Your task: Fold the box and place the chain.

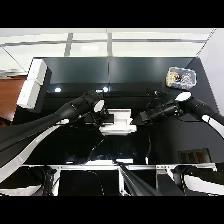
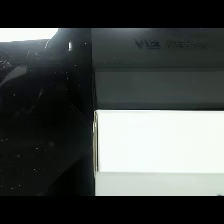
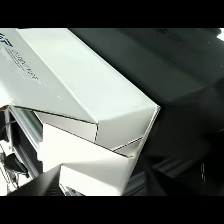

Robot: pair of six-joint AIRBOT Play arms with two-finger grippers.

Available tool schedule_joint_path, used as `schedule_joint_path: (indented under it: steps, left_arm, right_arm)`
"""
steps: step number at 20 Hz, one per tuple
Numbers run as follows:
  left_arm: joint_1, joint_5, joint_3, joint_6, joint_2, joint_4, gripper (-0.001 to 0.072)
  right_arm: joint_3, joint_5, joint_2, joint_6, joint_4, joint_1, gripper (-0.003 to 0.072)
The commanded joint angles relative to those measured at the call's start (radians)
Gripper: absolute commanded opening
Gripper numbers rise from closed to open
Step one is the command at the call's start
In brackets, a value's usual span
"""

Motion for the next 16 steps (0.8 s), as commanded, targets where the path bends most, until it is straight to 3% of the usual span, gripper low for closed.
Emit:
schedule_joint_path:
  steps: [1,2,4,10,16]
  left_arm:
    - [0.001,0.000,0.000,0.000,0.000,0.000,0.0027]
    - [0.001,0.000,0.000,0.000,0.000,0.000,0.0027]
    - [0.001,0.000,0.000,0.000,0.000,0.000,0.0027]
    - [0.001,0.000,0.000,0.000,0.000,0.000,0.0027]
    - [0.001,0.002,0.000,0.000,0.000,0.000,0.0027]
  right_arm:
    - [0.008,0.007,0.000,0.020,0.005,0.013,0.0490]
    - [0.008,0.002,0.000,0.024,0.005,0.018,0.0490]
    - [0.010,-0.010,0.001,0.044,0.006,0.024,0.0361]
    - [0.035,-0.066,0.002,0.151,-0.016,0.098,0.0361]
    - [0.141,-0.156,0.002,0.459,-0.267,0.238,0.0361]
